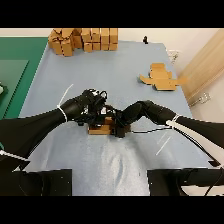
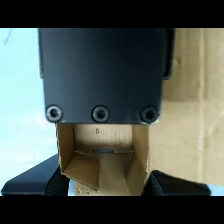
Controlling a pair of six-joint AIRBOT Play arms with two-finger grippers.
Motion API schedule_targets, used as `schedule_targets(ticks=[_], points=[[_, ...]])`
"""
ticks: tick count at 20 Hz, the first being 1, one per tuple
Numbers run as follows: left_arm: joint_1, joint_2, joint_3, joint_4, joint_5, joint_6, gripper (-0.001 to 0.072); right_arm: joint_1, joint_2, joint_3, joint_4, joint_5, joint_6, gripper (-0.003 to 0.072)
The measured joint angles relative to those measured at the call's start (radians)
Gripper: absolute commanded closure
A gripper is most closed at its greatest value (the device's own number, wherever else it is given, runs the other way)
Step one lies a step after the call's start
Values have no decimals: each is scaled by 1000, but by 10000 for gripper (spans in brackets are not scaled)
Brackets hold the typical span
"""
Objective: Fold the box.
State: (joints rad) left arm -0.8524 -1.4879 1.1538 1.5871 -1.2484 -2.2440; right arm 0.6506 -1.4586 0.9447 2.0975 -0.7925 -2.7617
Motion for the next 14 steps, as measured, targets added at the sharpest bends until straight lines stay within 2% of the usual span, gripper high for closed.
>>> schedule_targets(ticks=[6, 10, 14], points=[[50, 34, -15, -66, 29, 76, 158, 0, 0, 0, -3, -2, -4, 604], [83, 63, -73, -77, 37, 117, 158, 0, 0, 0, -4, -3, -3, 604], [110, 137, -124, -117, 112, 154, 158, 0, 0, 0, -6, -5, -3, 604]])
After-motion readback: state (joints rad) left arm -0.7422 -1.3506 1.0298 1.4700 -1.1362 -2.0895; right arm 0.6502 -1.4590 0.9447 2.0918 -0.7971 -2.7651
